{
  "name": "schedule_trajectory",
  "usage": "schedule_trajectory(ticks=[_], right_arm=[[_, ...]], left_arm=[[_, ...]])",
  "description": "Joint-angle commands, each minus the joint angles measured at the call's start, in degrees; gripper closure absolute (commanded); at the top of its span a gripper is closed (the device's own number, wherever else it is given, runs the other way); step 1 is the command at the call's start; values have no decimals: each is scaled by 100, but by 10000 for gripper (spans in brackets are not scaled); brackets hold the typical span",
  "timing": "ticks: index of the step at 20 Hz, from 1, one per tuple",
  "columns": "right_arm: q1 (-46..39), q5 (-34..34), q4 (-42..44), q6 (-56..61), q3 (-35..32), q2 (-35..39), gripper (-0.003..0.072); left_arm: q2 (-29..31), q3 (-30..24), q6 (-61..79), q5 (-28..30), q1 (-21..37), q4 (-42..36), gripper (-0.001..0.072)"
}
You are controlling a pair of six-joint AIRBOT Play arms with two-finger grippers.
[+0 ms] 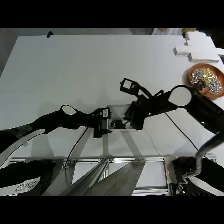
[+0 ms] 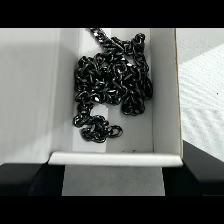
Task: Fold the box and place the chain.
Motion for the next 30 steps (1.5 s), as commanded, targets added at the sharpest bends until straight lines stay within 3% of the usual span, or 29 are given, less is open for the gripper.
schedule_trajectory(ticks=[1, 7, 9, 12, 13, 15, 22, 25, 27, 28, 29, 30], right_arm=[[-492, 391, -949, -404, 181, 407, 573], [-1788, 629, -1631, -2041, -33, 350, 613], [-1895, 511, -1644, -2581, -284, 149, 670], [-1893, 219, -1405, -3429, -564, -334, 664], [-1875, 136, -1303, -3733, -614, -501, 586], [-1775, -28, -1294, -4238, -640, -802, 280], [-1602, -503, -138, -5171, -640, -1515, 280], [-1602, -487, -107, -5147, -643, -1716, 320], [-1602, -378, -105, -5147, -671, -1814, 412], [-1602, -310, -127, -5143, -682, -1825, 470], [-1602, -162, -133, -5104, -682, -1805, 611], [-1602, 4, -142, -5023, -682, -1762, 670]], left_arm=[[0, 2, 2, 2, -4, 2, 573], [0, 2, 2, 0, -2, 2, 573], [0, 2, 2, 2, -2, 2, 573], [0, 2, 2, 2, -4, 2, 573], [0, 2, 2, 2, -4, 2, 573], [0, 2, 4, 2, -4, 2, 573], [0, 2, 2, 2, -2, 2, 573], [0, 2, 2, 2, -4, 2, 573], [0, 2, 2, 2, -2, 2, 573], [0, 2, 2, 2, -2, 2, 573], [0, 2, 2, 2, -4, 2, 573], [0, 2, 2, 2, -2, 2, 573]])
